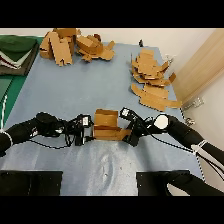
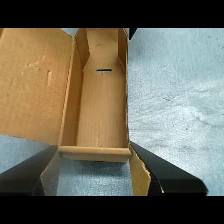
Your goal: Fold the box.
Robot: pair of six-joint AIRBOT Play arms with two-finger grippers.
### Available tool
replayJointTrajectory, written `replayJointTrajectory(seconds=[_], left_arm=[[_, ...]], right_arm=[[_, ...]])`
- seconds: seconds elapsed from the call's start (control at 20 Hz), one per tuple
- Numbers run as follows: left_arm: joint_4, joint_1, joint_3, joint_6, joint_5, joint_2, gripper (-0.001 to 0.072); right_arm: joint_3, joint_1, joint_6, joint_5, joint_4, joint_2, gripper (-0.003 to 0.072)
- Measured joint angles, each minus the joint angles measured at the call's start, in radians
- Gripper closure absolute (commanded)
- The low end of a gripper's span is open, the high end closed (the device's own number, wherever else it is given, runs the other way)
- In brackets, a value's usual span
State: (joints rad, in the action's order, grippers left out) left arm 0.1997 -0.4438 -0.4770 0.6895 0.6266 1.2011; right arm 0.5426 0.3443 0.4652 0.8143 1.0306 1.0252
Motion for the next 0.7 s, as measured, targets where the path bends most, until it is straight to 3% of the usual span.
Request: replayJointTrajectory(seconds=[0.35,0.45,0.5,0.55,0.6,0.7], left_arm=[[0.010,0.000,0.000,0.000,0.000,0.000,0.0252],[0.013,0.000,0.000,0.000,0.001,0.000,0.0252],[0.013,0.000,0.000,0.000,0.001,0.000,0.0252],[0.013,0.000,0.000,0.000,0.001,0.000,0.0252],[0.014,0.000,0.000,0.000,0.001,0.000,0.0252],[0.014,0.000,0.000,0.000,0.001,0.000,0.0252]], right_arm=[[0.008,0.003,-0.259,-0.051,-0.159,0.028,0.0024],[0.008,0.014,-0.306,-0.066,-0.179,0.035,0.0060],[0.008,0.019,-0.322,-0.072,-0.186,0.039,0.0237],[0.008,0.023,-0.335,-0.074,-0.190,0.041,0.0325],[0.008,0.024,-0.342,-0.080,-0.196,0.043,0.0324],[0.008,0.029,-0.354,-0.082,-0.201,0.045,0.0394]])
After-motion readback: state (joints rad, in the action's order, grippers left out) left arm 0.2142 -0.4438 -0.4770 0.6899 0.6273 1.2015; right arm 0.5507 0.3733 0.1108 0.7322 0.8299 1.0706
